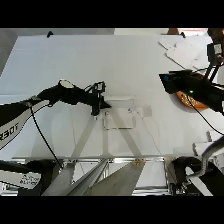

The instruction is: Fold the box and place the chain.

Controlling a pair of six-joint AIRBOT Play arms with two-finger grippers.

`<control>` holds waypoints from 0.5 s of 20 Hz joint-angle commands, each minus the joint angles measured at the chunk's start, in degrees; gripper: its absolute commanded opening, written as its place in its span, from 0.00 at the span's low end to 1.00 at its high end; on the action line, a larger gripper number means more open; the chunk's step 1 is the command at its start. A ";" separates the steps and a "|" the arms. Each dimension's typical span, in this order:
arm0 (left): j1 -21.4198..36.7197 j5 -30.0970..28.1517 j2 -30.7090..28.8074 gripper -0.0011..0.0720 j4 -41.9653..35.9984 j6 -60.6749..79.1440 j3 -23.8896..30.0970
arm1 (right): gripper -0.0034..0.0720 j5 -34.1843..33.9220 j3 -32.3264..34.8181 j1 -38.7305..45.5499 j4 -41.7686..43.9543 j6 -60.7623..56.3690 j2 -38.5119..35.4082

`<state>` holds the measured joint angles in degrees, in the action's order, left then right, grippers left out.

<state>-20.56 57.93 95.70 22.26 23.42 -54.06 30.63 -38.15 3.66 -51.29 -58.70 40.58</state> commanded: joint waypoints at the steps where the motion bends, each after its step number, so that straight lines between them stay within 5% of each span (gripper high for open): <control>1: -0.02 0.87 0.55 0.02 2.99 -0.33 0.02 | 0.65 0.02 -0.04 0.04 0.02 0.00 0.04; 10: 0.04 0.98 0.87 0.03 2.12 -0.50 0.02 | 0.65 0.02 -0.04 0.04 0.04 0.00 0.04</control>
<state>-20.56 58.85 96.53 24.23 22.96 -54.08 30.63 -38.15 3.66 -51.27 -58.70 40.58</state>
